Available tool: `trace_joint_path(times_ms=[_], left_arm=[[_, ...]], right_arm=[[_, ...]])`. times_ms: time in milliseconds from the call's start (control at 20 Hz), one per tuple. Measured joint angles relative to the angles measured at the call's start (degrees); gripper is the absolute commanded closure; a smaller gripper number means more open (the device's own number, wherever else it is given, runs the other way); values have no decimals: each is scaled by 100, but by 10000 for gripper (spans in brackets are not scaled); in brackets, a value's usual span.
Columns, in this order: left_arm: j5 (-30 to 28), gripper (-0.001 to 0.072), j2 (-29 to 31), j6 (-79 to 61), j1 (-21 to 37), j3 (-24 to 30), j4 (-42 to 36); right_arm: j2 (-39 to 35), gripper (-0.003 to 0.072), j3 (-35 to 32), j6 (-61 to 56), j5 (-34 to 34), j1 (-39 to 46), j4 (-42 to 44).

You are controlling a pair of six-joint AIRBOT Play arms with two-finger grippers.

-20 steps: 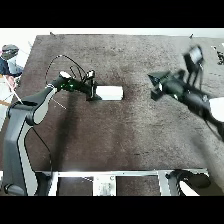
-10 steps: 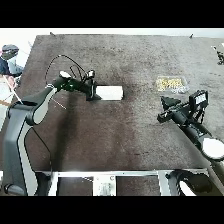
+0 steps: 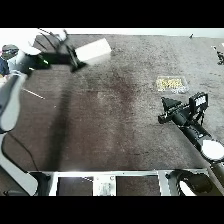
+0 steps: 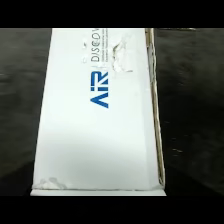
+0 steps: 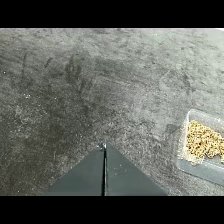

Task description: Fold the box and place the chain.

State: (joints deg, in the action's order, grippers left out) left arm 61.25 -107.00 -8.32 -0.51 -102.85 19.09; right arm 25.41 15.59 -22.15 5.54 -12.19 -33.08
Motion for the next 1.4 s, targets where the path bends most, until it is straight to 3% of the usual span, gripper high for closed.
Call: trace_joint_path(times_ms=[300, 550, 850, 1400], left_arm=[[-1589, 705, 708, 1904, 1438, 83, 678], [-2520, 704, 767, 3165, 2398, 850, 1526], [-3263, 703, 448, 3501, 2717, 1731, 1753], [-3414, 700, -271, 3143, 2761, 1923, 1685]], right_arm=[[0, 678, 0, 0, -2, 0, 2], [0, 677, 0, 0, -2, 0, 2], [0, 678, 0, 0, -2, 0, 2], [0, 678, 0, 0, -2, 0, 4]])
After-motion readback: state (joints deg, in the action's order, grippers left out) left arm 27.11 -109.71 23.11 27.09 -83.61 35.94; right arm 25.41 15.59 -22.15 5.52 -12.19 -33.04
